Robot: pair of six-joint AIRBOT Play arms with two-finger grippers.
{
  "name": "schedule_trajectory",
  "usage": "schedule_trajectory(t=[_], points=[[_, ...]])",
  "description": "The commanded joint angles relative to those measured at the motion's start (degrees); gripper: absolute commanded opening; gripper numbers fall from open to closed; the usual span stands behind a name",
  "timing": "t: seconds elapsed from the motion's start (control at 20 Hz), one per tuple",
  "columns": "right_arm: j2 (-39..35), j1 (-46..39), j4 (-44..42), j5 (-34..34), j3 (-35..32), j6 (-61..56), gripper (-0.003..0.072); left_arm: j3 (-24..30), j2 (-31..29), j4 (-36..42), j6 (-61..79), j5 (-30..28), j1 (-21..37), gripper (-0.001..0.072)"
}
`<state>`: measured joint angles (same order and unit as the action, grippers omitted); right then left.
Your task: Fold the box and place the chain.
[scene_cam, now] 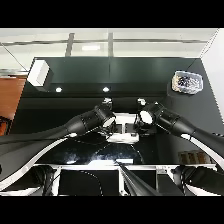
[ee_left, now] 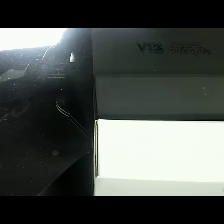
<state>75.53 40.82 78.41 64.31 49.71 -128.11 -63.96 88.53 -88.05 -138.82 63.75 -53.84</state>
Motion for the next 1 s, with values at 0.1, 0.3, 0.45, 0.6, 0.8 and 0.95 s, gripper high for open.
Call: schedule_trajectory(t=[0.1, 0.3, 0.45, 0.6, 0.8, 0.95], points=[[0.3, 0.0, 1.5, 0.9, 0.0, 0.2, 0.0302, 0.0, 0.0, 0.0, 0.0, 0.0, 0.0, 0.0030], [0.6, 0.0, 1.3, 0.2, 0.0, 0.2, 0.0302, 0.0, 0.0, 0.0, 0.0, 0.0, 0.0, 0.0030], [0.9, 0.0, 1.2, 0.1, 0.0, 0.2, 0.0302, 0.0, 0.0, 0.0, 0.0, 0.0, 0.0, 0.0030], [0.9, 0.0, 1.2, 0.1, 0.0, 0.2, 0.0301, 0.0, 0.0, 0.0, 0.0, 0.0, 0.0, 0.0030], [1.1, 0.0, 0.7, -0.4, 0.0, 0.2, 0.0055, 0.0, 0.0, 0.0, 0.0, 0.0, 0.0, 0.0030], [1.2, 0.0, 0.9, -1.2, 0.0, 0.1, 0.0008, 0.0, 0.0, 0.0, 0.0, 0.0, 0.0, 0.0030]])
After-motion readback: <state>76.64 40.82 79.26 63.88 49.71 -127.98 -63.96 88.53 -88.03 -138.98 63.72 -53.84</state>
